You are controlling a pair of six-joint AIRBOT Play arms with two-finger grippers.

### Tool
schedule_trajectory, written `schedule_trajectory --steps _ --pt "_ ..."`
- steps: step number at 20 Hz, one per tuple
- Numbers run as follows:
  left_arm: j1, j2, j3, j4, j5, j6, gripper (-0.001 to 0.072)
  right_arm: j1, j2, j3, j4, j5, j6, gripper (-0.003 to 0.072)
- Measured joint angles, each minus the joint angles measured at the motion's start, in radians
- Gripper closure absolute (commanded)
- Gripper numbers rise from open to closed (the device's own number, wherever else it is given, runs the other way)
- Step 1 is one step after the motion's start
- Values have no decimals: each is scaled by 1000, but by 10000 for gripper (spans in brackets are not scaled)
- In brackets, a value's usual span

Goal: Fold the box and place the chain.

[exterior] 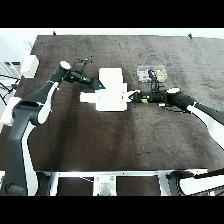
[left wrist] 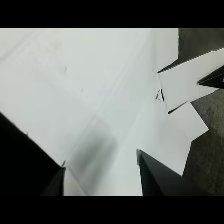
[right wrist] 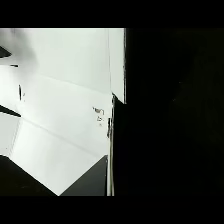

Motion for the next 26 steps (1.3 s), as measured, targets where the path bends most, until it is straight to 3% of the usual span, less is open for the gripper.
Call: schedule_trajectory --steps 6,8,21,22,26 --pt "2 -2 0 -5 11 3 252 0 0 0 -6 9 -5 683" --pt "3 -2 1 -5 13 3 358 0 0 0 -7 10 -5 684" --pt "3 -2 1 -4 -26 26 373 -1 0 0 -10 10 -13 684" --pt "3 -2 1 -4 -27 29 545 -1 0 0 -10 10 -14 684" --pt "3 -2 1 -7 -31 45 551 -1 0 0 -10 10 -14 683"
